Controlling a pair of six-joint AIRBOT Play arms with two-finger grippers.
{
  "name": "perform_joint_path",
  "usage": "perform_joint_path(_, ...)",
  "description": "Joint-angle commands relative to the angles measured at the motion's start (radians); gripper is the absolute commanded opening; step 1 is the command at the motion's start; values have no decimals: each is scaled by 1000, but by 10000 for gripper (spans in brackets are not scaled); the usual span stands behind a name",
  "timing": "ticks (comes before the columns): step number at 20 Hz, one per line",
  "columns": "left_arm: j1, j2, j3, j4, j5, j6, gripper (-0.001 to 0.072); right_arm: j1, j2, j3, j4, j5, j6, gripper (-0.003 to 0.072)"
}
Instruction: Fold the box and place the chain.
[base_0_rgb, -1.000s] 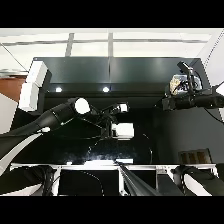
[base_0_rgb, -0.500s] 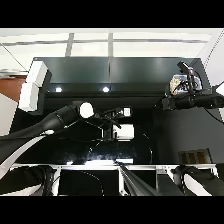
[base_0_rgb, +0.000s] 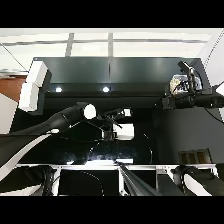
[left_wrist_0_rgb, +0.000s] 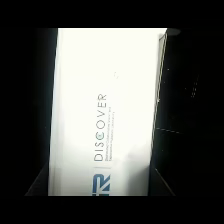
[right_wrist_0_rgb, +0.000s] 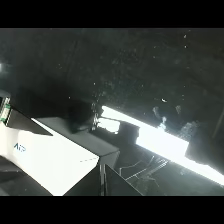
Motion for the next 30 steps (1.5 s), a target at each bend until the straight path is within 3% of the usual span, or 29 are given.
perform_joint_path(1, 34, 36, 2, 86, -25, -133, 302, -1, 0, 1, 0, -4, 0, 37)
perform_joint_path(3, 98, 100, 1, 177, -79, -259, 292, -1, 0, 1, 0, -5, 0, 36)
perform_joint_path(6, 275, 201, -2, 296, -218, -388, 292, -1, 0, 1, 0, -5, 0, 37)
perform_joint_path(13, 942, 344, -5, 333, -475, -679, 293, -1, 0, 1, 0, -6, -1, 36)
perform_joint_path(16, 1150, 379, -38, 404, -556, -725, 293, -1, 0, 1, 0, -8, -2, 36)
perform_joint_path(20, 1318, 405, -89, 455, -517, -724, 293, -1, 0, 0, 0, -14, -2, 36)
perform_joint_path(23, 1396, 404, -110, 455, -404, -706, 293, -1, 0, 0, 0, -32, -1, 36)
perform_joint_path(27, 1416, 385, -140, 444, -268, -580, 293, -1, 0, 1, 4, -47, 0, 37)
perform_joint_path(30, 1415, 342, -144, 351, -183, -468, 293, 0, 0, 0, 4, -47, 19, 36)
